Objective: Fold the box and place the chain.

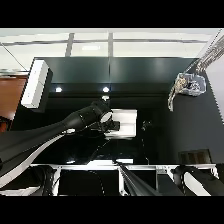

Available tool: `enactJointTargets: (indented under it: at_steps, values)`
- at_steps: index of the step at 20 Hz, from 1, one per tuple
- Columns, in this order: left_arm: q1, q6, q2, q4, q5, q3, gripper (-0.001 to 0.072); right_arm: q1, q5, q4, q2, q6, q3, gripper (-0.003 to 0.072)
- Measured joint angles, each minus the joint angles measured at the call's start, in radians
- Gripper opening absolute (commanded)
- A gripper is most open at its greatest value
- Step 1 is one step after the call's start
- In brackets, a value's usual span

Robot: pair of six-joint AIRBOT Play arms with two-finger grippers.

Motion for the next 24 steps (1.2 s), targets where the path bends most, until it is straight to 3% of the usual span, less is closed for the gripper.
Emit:
enactJointTargets:
  at_steps: [12, 24]
  values:
    - [0.0, 0.0, 0.0, 0.002, 0.0, 0.0, 0.0028, 0.134, 0.224, 0.244, 0.038, -0.078, -0.135, 0.0006]
    - [0.0, 0.0, 0.0, 0.003, 0.0, 0.0, 0.0027, 0.14, 0.192, 0.525, 0.037, -0.118, -0.146, 0.0007]
